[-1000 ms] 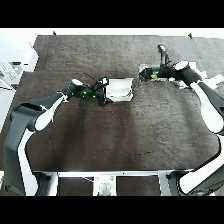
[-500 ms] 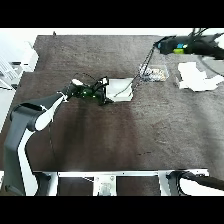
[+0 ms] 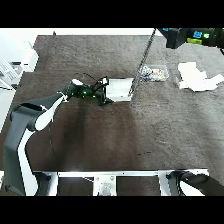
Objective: Fold the box and place the chain.
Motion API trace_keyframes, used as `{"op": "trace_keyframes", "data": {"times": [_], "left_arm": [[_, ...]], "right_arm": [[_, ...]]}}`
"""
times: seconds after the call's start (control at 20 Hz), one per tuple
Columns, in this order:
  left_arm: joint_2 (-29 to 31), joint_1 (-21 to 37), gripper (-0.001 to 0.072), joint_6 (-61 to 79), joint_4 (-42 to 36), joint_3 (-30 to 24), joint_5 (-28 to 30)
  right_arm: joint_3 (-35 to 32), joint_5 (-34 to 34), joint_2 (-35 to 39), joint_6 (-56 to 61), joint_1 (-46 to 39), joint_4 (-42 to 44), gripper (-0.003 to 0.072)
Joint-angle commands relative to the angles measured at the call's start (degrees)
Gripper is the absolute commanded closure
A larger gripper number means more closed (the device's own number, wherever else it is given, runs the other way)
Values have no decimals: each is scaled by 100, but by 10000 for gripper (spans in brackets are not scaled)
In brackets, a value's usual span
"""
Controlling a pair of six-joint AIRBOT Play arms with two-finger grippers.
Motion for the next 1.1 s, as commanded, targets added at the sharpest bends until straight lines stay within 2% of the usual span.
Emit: {"op": "trace_keyframes", "data": {"times": [0.0, 0.35, 0.65, 1.05], "left_arm": [[-2, 4, 382, 0, 2, 0, 0], [-2, 4, 382, 0, 2, 0, 0], [-2, 4, 382, 0, 2, 0, 0], [-2, 4, 382, 0, 2, 0, 0]], "right_arm": [[-118, -197, 85, 90, 424, -214, 680], [-260, -1154, -44, 61, 765, -221, 679], [-345, -1176, -374, 85, 767, -219, 679], [-1370, -1545, -1392, 83, 767, -219, 679]]}}
